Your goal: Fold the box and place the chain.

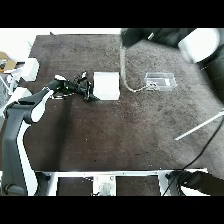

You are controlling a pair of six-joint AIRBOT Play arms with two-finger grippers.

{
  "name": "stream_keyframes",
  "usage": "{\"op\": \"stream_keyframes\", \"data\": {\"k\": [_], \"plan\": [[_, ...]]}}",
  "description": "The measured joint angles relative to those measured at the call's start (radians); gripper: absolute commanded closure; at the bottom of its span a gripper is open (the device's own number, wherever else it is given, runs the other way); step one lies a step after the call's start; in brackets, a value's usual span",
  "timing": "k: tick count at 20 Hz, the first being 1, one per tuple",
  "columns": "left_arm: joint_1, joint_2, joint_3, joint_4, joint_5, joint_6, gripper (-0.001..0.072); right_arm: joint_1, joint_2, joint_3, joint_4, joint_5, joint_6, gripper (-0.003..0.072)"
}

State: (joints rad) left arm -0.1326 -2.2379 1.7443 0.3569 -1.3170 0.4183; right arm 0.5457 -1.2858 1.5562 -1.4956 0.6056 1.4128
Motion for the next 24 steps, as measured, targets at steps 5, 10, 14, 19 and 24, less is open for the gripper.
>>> {"op": "stream_keyframes", "data": {"k": [5, 10, 14, 19, 24], "plan": [[0.0, 0.0, 0.0, 0.0, 0.0, 0.0, 0.0186, 0.016, -0.095, -0.36, 0.236, -0.425, 0.004, 0.0273], [0.0, 0.0, 0.0, 0.0, 0.0, 0.0, 0.0186, 0.006, -0.182, -0.468, 0.329, -0.565, 0.003, 0.041], [0.0, 0.0, 0.0, 0.0, 0.0, 0.0, 0.0186, -0.107, -0.119, -0.489, 0.346, -0.418, 0.002, 0.0411], [0.0, 0.0, 0.0, 0.0, 0.0, 0.0, 0.0186, -0.343, -0.084, -0.534, 0.352, -0.185, 0.041, 0.0508], [0.0, 0.0, 0.0, 0.0, 0.0, 0.0, 0.0186, -0.459, -0.164, -0.573, 0.368, -0.187, 0.128, 0.0506]]}}
